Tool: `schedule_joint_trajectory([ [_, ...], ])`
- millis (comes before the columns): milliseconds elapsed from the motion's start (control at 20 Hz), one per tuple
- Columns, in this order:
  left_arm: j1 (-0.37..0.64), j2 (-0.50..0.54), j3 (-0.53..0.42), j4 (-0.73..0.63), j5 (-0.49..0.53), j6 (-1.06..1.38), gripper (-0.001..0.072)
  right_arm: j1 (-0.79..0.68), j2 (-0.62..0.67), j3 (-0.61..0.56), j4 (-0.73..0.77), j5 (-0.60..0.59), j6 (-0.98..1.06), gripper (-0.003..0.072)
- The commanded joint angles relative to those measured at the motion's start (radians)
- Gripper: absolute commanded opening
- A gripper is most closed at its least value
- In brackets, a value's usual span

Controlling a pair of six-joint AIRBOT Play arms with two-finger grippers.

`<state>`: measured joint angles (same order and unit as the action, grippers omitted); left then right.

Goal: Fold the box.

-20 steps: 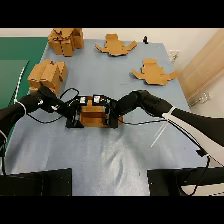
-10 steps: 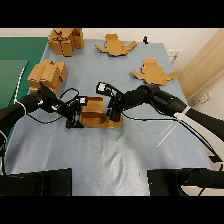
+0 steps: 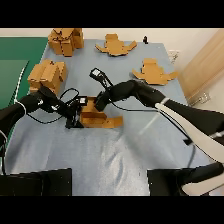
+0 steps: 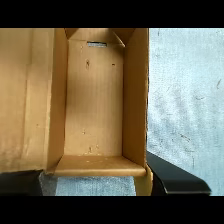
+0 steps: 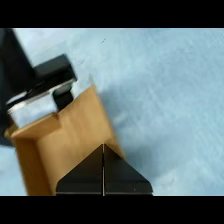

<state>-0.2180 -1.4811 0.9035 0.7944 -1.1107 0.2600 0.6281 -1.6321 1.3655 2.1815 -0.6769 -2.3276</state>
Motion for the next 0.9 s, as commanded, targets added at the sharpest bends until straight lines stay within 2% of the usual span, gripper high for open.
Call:
schedule_joint_trajectory([
  [0, 0.000, 0.000, 0.000, 0.000, 0.001, 0.000, 0.0226, -0.031, -0.177, 0.171, 0.015, -0.095, 0.118, 0.0008],
  [100, 0.000, 0.000, 0.000, 0.000, 0.000, 0.000, 0.0226, -0.049, -0.264, 0.250, 0.019, -0.292, 0.143, 0.0009],
  [200, 0.000, 0.000, 0.000, 0.000, 0.000, 0.000, 0.0226, -0.048, -0.307, 0.285, 0.019, -0.388, 0.148, 0.0009],
  [500, 0.000, 0.000, 0.000, 0.000, 0.000, 0.000, 0.0226, -0.049, -0.297, 0.337, 0.008, -0.468, 0.147, 0.0008],
  [650, 0.000, 0.000, 0.000, 0.000, -0.005, 0.000, 0.0226, -0.049, -0.175, 0.338, -0.046, -0.503, 0.146, 0.0007],
  [750, 0.000, 0.000, 0.000, -0.001, -0.006, 0.000, 0.0226, -0.049, -0.053, 0.253, -0.084, -0.525, 0.113, 0.0006],
  [850, 0.000, 0.000, 0.000, 0.000, -0.008, 0.000, 0.0226, -0.048, 0.116, 0.033, -0.121, -0.459, 0.052, 0.0006],
])
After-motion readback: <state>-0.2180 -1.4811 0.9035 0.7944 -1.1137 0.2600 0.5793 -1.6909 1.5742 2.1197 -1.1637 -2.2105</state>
